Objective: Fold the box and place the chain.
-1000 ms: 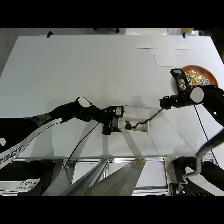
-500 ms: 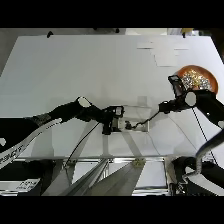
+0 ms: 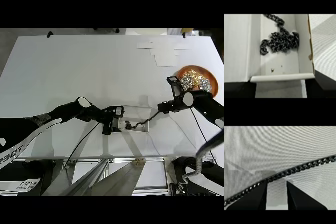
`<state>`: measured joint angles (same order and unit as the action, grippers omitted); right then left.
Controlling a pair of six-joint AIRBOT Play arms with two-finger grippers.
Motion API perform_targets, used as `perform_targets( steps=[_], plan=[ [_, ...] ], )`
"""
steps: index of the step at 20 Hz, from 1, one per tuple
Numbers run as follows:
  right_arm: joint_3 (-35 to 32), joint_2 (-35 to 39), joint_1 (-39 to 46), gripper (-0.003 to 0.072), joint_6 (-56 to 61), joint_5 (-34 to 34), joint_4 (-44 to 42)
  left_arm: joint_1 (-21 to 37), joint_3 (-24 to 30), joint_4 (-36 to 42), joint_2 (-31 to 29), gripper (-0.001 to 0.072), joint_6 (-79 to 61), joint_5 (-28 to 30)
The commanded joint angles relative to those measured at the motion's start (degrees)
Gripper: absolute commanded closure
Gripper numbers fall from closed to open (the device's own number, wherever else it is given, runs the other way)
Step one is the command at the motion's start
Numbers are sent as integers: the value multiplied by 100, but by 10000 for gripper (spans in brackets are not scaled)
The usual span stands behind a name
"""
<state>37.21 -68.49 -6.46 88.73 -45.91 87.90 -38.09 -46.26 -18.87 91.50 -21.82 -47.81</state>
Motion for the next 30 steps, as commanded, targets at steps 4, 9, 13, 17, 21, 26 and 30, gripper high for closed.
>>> perform_targets(
  steps=[4,9,13,17,21,26,30],
  plan=[
    [-7,-9,2,450,59,50,79,2,-4,0,-4,575,0,0],
    [-7,-11,2,450,109,90,168,2,-4,0,-4,575,0,2],
    [-7,-195,-15,450,127,105,212,2,-4,0,-4,575,-2,0],
    [-7,-238,-190,518,122,197,214,2,-4,2,-4,575,0,2],
    [-7,-289,-192,668,79,2,232,2,-4,0,-2,575,0,0],
    [-7,205,-192,670,79,-503,229,2,-4,0,-2,575,-2,2],
    [-7,1539,-192,669,72,-1167,-15,2,-4,0,-4,575,-2,2]
  ],
)
